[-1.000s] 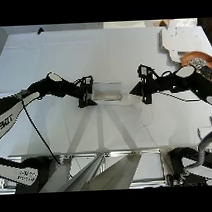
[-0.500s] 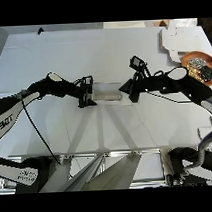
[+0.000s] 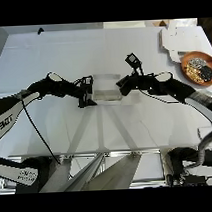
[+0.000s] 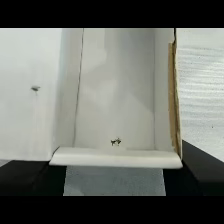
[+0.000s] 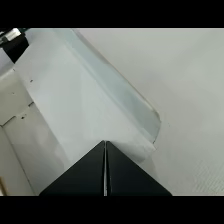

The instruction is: Fold the box and place the chain.

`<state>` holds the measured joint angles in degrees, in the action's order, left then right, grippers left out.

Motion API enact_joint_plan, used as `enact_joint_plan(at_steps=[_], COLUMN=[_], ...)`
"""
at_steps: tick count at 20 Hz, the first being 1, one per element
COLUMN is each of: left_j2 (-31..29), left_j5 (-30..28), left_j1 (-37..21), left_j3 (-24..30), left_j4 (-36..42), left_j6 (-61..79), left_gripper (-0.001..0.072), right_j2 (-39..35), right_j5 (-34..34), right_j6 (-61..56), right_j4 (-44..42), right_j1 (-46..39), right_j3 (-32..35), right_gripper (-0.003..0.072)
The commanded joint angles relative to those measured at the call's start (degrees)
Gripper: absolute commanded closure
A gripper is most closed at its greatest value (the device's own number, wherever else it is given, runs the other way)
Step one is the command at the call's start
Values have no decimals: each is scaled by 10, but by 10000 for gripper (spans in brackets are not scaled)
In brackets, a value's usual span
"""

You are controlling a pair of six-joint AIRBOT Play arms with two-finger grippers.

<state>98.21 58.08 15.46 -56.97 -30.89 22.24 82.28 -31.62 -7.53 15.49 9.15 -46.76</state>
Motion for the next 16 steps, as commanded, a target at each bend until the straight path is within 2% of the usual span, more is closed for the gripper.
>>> enact_joint_plan(at_steps=[1, 10, 14, 16], left_j2=[0, 0, 0, 0], left_j5=[0, 0, 0, 0], left_j1=[0, 0, 0, 0], left_j3=[0, 0, 0, 0], left_j4=[0, 0, 0, 0], left_j6=[0, 0, 0, 0], left_gripper=[373, 373, 373, 373], right_j2=[20, 10, -73, -127], right_j5=[15, -5, -13, -24], right_j6=[-2, -1, -2, -1], right_j4=[-11, -9, -7, 38], right_j1=[1, 1, 1, 1], right_j3=[0, 0, 0, 0], right_gripper=[672, 667, 666, 664])
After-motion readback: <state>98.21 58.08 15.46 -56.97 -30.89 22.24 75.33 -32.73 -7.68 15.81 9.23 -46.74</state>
